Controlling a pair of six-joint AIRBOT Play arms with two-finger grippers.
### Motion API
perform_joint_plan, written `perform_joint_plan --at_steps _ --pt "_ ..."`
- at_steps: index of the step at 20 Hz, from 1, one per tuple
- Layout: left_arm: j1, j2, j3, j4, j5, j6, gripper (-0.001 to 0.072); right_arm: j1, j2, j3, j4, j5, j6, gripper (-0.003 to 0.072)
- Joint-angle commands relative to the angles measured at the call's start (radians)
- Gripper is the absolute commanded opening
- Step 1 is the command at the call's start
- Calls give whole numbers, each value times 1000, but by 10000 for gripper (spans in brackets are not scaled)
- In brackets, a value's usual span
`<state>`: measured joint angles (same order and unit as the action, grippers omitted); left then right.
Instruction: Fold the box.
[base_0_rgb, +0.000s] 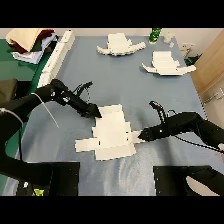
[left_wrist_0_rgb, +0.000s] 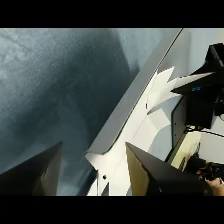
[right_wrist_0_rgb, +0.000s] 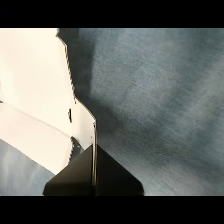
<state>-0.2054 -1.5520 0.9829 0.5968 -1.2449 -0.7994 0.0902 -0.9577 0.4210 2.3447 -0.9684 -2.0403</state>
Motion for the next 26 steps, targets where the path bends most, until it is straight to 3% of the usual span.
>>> perform_joint_plan --at_steps 1,2,6,13,14,15,16,19,20,22,24,26 --pt "-12 -112 81 -55 -97 91 447 7 1 -1 0 8 -2 2" --pt "-17 -121 95 -55 -142 115 362 7 1 0 0 11 -2 2" --pt "-26 -124 101 -39 -240 131 364 7 1 0 0 30 -2 2" --pt "-53 -125 100 -37 -227 131 360 7 1 -1 0 35 -2 2" --pt "-65 -125 100 -37 -216 133 241 7 1 -1 0 36 -2 2" --pt "-74 -125 101 -37 -208 153 50 7 1 0 0 36 -2 3" --pt "-78 -125 101 -37 -197 172 15 7 1 0 0 36 -2 2" --pt "-71 -125 109 -39 -159 179 16 7 1 -1 -1 36 -2 6" --pt "-69 -125 113 -43 -158 179 16 7 1 0 -2 36 -2 57" --pt "-69 -125 113 -65 -160 190 16 7 1 4 -30 43 -3 305" --pt "-70 -122 129 -96 -160 340 15 7 1 39 -156 47 7 314" --pt "-76 -98 142 -119 -134 470 13 7 1 103 -372 53 140 314"
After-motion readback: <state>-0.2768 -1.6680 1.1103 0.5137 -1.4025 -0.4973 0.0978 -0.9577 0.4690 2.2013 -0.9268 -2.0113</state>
